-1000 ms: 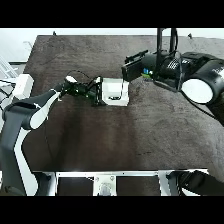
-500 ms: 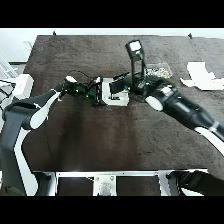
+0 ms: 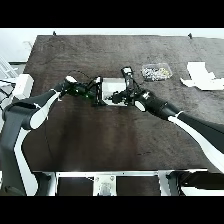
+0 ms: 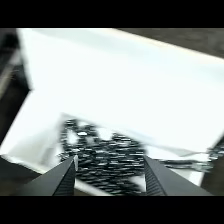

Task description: Fold the box and place the chain.

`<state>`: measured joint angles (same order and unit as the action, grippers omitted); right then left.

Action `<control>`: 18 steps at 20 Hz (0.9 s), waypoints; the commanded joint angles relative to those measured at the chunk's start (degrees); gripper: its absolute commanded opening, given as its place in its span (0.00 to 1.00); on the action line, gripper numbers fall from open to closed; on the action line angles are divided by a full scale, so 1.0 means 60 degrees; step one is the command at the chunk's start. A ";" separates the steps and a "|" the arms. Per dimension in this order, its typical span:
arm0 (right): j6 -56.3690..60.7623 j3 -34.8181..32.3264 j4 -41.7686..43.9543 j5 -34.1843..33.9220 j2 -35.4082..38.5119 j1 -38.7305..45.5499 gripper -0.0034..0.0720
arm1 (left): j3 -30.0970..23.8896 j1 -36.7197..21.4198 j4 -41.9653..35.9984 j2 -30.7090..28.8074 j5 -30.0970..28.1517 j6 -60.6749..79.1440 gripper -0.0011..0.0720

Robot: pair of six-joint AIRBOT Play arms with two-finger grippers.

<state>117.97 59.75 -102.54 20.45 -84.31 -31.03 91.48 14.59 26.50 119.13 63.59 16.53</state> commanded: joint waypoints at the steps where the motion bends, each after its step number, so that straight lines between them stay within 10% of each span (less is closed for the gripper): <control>1: -0.0018 -0.0033 -0.0109 0.0601 0.0597 0.0867 0.71 | 0.0000 0.0004 0.0004 -0.0004 -0.0007 0.0004 0.64; 8: -0.0193 0.0102 0.1147 -0.0605 -0.0102 0.4153 0.68 | 0.0000 0.0004 0.0000 -0.0004 -0.0011 0.0000 0.64; 18: -0.4962 0.2809 0.5672 -0.0076 -0.3067 0.4295 0.60 | 0.0000 0.0004 0.0004 -0.0004 -0.0011 0.0004 0.64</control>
<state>98.08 72.20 -78.19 18.20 -98.94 -5.58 91.48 14.59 26.50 119.13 63.55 16.53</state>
